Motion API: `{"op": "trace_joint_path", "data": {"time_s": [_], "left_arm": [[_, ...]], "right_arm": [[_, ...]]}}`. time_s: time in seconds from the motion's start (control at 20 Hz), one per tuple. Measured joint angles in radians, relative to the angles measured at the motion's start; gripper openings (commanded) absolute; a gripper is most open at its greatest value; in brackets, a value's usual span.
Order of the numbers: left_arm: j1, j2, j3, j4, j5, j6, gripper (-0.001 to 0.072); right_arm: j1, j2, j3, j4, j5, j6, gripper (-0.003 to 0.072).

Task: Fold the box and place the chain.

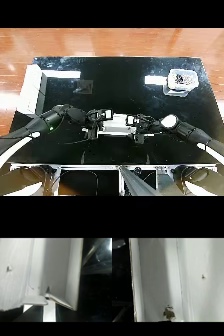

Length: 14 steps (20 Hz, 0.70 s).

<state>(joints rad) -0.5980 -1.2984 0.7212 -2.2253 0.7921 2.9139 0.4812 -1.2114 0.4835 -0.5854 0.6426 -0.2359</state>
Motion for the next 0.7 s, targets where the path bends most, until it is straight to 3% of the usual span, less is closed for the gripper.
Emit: {"op": "trace_joint_path", "data": {"time_s": [0.4, 0.6, 0.7], "left_arm": [[-0.034, -0.006, 0.0, -0.028, -0.04, 0.0, 0.0233], [-0.046, -0.013, 0.0, -0.035, -0.047, -0.001, 0.0261], [-0.048, -0.014, 0.0, -0.036, -0.056, -0.004, 0.0442]], "right_arm": [[0.0, 0.0, 0.0, 0.0, 0.0, 0.0, 0.0588], [0.0, 0.0, 0.0, 0.0, 0.0, 0.0, 0.0588], [0.0, 0.0, 0.0, 0.0, 0.0, 0.0, 0.0588]]}}
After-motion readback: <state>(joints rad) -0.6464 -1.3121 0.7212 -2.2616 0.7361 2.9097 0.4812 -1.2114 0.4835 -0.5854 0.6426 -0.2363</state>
